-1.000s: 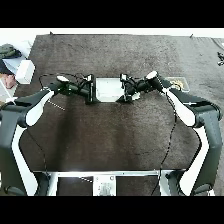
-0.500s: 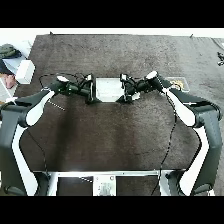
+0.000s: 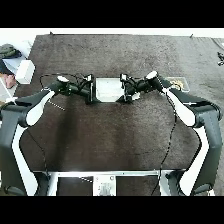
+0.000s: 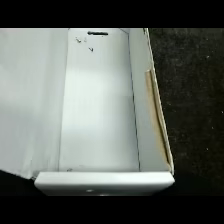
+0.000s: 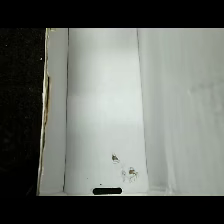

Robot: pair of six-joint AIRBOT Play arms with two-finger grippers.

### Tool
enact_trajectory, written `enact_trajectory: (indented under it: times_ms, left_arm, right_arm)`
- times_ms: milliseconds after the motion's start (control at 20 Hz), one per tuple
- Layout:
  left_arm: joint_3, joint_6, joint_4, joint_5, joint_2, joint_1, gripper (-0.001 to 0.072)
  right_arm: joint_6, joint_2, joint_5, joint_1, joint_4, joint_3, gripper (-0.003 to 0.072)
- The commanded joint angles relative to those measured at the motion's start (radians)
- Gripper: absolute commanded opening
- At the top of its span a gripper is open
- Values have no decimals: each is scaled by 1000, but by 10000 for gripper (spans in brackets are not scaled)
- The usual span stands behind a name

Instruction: Fold the box and place the chain.

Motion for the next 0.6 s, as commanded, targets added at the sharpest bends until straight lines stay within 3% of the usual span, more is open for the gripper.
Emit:
enact_trajectory:
  times_ms: [0,350,400,450,550]
  left_arm:
    - [0,-2,9,-1,0,0,599]
    - [0,-2,-13,-11,0,0,602]
    - [0,-2,-19,-14,0,0,633]
    - [0,-3,-26,-16,0,0,720]
    - [0,-2,-26,-16,0,0,720]
  right_arm:
    - [0,1,0,1,0,1,166]
    - [0,1,0,1,0,1,166]
    - [0,1,0,1,0,1,165]
    - [0,1,0,1,0,1,165]
    - [0,1,0,1,0,1,165]
